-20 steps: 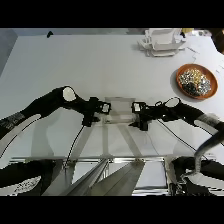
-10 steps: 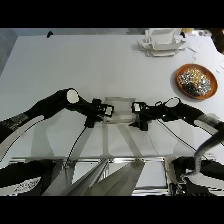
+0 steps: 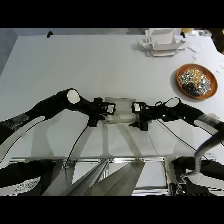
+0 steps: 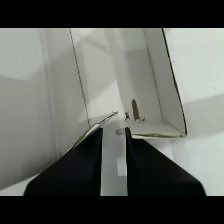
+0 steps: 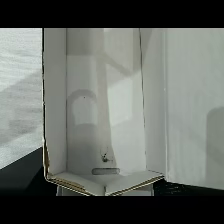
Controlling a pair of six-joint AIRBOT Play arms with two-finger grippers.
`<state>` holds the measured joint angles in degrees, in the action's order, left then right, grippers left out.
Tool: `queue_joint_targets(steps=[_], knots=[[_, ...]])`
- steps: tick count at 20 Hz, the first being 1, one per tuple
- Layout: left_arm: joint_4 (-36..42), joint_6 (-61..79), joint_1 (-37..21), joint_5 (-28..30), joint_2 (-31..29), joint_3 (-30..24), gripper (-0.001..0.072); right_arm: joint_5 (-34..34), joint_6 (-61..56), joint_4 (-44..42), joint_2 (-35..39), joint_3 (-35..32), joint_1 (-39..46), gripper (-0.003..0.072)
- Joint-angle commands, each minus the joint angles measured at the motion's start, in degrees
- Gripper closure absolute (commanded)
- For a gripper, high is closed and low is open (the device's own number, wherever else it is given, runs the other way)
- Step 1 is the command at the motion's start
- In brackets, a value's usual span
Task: Fold the box and place the chain.
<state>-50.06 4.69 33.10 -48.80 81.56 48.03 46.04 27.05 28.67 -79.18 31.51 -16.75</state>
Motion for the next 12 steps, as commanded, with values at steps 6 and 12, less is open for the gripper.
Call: queue_joint_targets(steps=[6, 12], knots=[[1.36, -1.62, 1.99, 2.73, 0.74, 0.0, 0.0364, -0.02, -0.02, 0.0, 0.0, 0.04, -0.02, 0.0288], [1.18, -9.01, 1.86, 0.42, 0.63, 0.02, 0.0209, -0.02, 0.0, 0.0, 0.0, 0.04, -0.02, 0.0288]])
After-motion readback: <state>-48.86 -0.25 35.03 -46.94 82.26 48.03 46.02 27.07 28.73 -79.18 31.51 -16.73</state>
